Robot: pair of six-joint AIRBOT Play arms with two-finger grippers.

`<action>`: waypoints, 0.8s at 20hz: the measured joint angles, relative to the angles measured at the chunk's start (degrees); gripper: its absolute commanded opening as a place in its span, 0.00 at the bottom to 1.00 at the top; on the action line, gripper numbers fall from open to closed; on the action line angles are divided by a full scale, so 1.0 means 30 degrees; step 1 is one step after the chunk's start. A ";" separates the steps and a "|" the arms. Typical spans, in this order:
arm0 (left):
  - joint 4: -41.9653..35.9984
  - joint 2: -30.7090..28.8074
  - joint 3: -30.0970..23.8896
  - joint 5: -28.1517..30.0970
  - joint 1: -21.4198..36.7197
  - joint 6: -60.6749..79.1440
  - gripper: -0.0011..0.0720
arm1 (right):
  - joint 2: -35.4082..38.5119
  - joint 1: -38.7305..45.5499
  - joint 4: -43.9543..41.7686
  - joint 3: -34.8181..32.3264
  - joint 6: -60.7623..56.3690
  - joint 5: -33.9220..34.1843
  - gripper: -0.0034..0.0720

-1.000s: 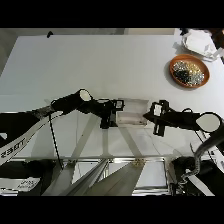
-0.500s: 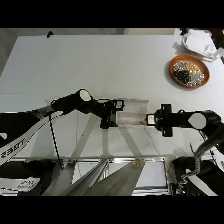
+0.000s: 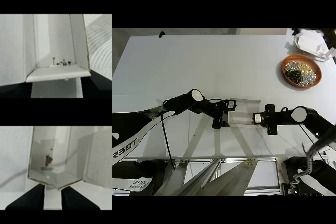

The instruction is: Fold the box and place the chain.

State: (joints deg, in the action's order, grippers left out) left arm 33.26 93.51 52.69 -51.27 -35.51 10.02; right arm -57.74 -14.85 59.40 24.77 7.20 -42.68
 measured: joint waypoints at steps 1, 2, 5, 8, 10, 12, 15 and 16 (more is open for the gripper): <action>0.0000 0.0000 0.0000 0.0000 0.0000 0.0007 0.48 | -0.0051 0.0000 -0.0284 0.0000 0.0066 0.0080 0.30; 0.0007 0.0000 0.0000 0.0000 0.0000 0.0000 0.48 | -0.0095 0.0000 -0.0678 0.0000 0.0124 0.0168 0.30; -0.0007 0.0000 0.0000 0.0000 0.0000 -0.0029 0.48 | -0.0160 0.0007 -0.1545 -0.0007 0.0197 0.0262 0.25; -0.0007 0.0000 0.0000 0.0000 0.0007 -0.0036 0.48 | -0.0189 0.0007 -0.2098 -0.0007 0.0248 0.0342 0.25; -0.0007 0.0000 0.0000 -0.0007 0.0015 -0.0036 0.48 | -0.0189 0.0007 -0.2637 -0.0007 0.0379 0.0386 0.25; 0.0022 0.0000 0.0000 -0.0007 0.0015 0.0036 0.48 | -0.0197 -0.0029 -0.3723 0.0000 0.0780 0.0335 0.26; 0.0022 0.0000 0.0000 -0.0007 0.0015 0.0029 0.48 | -0.0197 -0.0080 -0.4233 -0.0007 0.1071 0.0270 0.29; 0.0015 0.0000 0.0000 -0.0007 0.0015 0.0029 0.48 | -0.0197 -0.0095 -0.4248 -0.0007 0.1158 0.0189 0.29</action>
